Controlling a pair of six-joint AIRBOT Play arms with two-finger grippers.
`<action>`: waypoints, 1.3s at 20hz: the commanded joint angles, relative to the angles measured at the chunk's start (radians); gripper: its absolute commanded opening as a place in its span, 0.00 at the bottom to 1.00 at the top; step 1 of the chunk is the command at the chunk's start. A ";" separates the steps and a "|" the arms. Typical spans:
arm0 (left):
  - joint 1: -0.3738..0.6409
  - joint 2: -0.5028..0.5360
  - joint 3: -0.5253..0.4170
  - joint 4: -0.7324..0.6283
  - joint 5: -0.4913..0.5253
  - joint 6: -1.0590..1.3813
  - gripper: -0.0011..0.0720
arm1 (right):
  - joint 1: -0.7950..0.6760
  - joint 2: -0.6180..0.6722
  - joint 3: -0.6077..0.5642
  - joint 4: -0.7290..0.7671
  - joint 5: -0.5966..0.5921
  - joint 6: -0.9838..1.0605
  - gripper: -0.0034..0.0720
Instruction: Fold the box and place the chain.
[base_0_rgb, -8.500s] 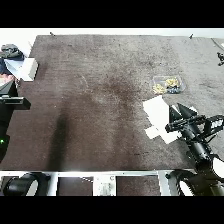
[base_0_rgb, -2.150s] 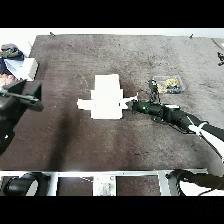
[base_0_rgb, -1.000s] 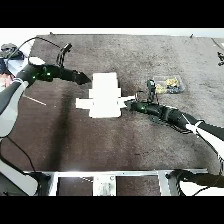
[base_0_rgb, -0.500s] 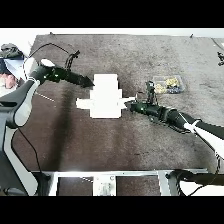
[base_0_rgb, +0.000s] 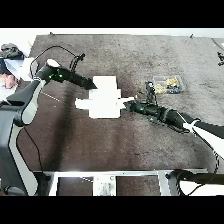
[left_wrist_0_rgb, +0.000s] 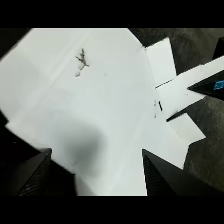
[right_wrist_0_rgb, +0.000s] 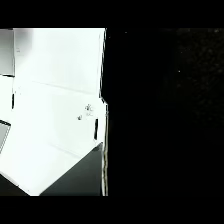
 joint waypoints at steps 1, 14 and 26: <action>0.026 -0.003 0.070 0.016 -0.002 -0.022 0.85 | -0.016 0.000 0.001 0.001 0.003 -0.003 0.03; -0.007 -0.140 0.101 -0.121 -0.129 -0.034 0.76 | -0.036 0.000 0.001 0.001 0.054 -0.003 0.03; -0.016 -0.152 0.101 -0.122 -0.202 0.029 0.03 | -0.036 0.000 0.001 -0.051 0.054 -0.006 0.03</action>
